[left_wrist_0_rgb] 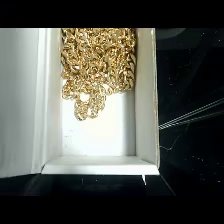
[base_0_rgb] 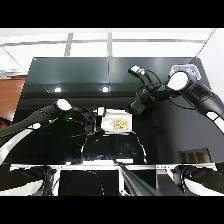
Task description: Fold the box and place the chain.
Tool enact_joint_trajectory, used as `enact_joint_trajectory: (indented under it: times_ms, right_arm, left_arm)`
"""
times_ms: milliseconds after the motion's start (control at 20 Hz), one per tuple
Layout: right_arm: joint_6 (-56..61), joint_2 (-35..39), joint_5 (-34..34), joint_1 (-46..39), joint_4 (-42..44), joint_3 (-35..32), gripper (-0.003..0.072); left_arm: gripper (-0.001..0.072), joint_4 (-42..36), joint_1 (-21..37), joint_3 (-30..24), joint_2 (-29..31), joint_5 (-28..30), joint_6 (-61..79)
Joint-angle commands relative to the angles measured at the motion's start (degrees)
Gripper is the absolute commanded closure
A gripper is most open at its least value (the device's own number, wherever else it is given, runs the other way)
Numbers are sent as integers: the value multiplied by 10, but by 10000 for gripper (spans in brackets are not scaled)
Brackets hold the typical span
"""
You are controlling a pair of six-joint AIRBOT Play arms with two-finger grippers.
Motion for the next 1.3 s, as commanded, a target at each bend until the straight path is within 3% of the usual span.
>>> enact_joint_trajectory:
  times_ms: [0, 900, 950, 1150, 1200, 1250]
  right_arm:
    - [-123, -4, 41, 15, 10, 0, 27]
    - [-200, -5, -16, 69, 9, -53, 35]
    - [-200, -5, -16, 69, 8, -53, 118]
    - [-199, -5, -8, 70, 0, -55, 180]
    - [-199, -5, -2, 70, -3, -55, 337]
    - [-199, -5, 1, 70, -3, -55, 388]
  left_arm:
    - [376, 0, 0, 0, 0, -1, 0]
    - [376, 0, 0, 0, 0, -1, 0]
    - [376, 0, 0, 0, 0, -1, 0]
    - [376, 0, 0, 0, 0, -1, 0]
    - [376, 0, 0, 0, 0, -1, 0]
    - [376, 0, 0, 0, 0, -1, 0]
